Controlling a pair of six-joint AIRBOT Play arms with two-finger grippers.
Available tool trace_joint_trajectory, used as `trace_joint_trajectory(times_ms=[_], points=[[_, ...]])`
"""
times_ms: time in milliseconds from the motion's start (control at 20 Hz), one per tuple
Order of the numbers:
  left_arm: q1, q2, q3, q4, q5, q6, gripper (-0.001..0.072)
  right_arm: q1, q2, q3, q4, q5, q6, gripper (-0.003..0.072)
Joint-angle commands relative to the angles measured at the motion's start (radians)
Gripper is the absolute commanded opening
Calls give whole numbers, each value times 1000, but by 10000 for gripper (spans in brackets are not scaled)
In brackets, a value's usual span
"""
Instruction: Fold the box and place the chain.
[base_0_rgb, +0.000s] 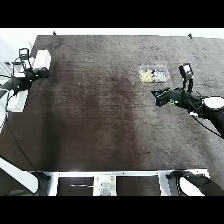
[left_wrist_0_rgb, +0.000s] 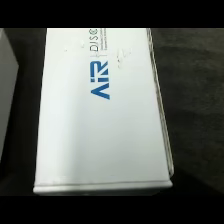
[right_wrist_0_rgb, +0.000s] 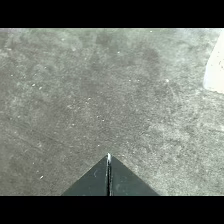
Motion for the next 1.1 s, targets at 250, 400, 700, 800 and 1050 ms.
trace_joint_trajectory(times_ms=[250,400,700,800,1050], points=[[11,-16,-4,79,-89,-34,11,0,0,0,0,-13,1,5],[11,-18,-5,81,-81,-68,12,0,0,0,1,-13,4,5],[10,-19,-4,81,-88,-71,94,0,0,0,1,-11,4,4],[-7,-18,-3,82,-84,-68,318,0,0,0,1,-11,4,5],[-27,-17,-3,82,-42,-68,467,0,0,0,1,-10,5,127]])
